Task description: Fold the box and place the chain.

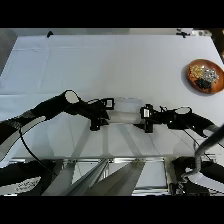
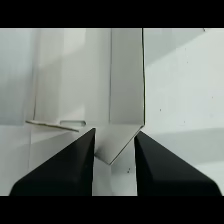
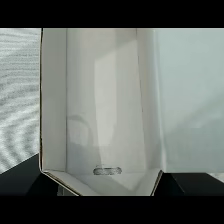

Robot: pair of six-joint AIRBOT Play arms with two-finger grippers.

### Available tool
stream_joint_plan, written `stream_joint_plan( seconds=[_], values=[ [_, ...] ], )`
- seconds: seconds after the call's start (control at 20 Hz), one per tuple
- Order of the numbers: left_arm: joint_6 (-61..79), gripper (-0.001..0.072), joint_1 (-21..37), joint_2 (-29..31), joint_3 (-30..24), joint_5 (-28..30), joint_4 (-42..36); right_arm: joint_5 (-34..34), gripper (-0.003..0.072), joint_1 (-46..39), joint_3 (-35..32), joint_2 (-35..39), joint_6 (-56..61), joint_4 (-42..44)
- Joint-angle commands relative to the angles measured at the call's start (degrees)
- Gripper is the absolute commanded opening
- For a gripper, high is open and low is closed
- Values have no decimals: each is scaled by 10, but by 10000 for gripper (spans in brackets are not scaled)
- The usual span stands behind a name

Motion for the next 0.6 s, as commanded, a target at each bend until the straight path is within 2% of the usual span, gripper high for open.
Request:
stream_joint_plan(
  seconds=[0.0,0.4,0.55],
  values=[
    [-19,254,1,0,0,-2,55,1,238,0,0,0,0,0],
    [-20,254,0,1,0,55,33,1,238,0,0,0,0,0],
    [-18,203,-1,1,0,61,0,1,238,0,0,0,0,0]
  ],
)
